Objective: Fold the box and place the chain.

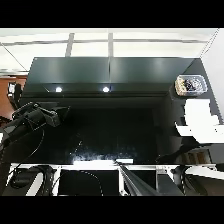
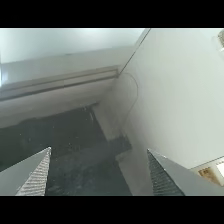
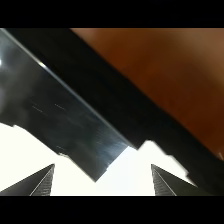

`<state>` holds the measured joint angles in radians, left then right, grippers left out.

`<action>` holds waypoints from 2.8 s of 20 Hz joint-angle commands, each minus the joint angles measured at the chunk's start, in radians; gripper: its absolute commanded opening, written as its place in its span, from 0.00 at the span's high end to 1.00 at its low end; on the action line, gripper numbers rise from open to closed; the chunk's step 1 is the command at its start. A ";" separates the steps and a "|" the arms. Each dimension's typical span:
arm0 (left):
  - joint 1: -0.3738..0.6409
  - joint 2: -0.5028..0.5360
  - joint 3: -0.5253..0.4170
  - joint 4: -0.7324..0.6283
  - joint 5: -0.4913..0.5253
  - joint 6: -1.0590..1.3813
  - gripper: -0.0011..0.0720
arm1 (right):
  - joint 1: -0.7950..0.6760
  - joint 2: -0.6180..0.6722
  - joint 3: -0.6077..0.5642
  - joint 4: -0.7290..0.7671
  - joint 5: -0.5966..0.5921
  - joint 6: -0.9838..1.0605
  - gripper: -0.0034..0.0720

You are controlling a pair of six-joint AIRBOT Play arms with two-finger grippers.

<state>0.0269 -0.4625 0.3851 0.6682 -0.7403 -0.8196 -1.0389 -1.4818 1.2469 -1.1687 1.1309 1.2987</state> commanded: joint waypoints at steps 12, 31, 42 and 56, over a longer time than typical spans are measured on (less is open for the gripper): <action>0.000 -0.005 0.000 0.000 -0.003 -0.027 0.01 | -0.053 -0.197 0.136 -0.092 0.087 -0.336 0.00; 0.000 -0.005 0.000 0.000 -0.003 -0.027 0.01 | -0.124 -0.235 0.101 0.187 0.323 -0.455 0.89; 0.000 -0.005 0.000 0.000 -0.077 -0.026 0.01 | 0.189 -0.150 -0.143 0.553 0.444 -0.459 0.93; -0.204 -0.196 -0.043 -0.148 -0.015 -0.143 0.02 | 1.027 0.732 -1.014 1.053 -0.402 -0.468 0.93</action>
<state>-0.0940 -0.5713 0.3489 0.5625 -0.8162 -0.8780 -0.1936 -0.8703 0.3462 -0.1913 0.9180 0.8333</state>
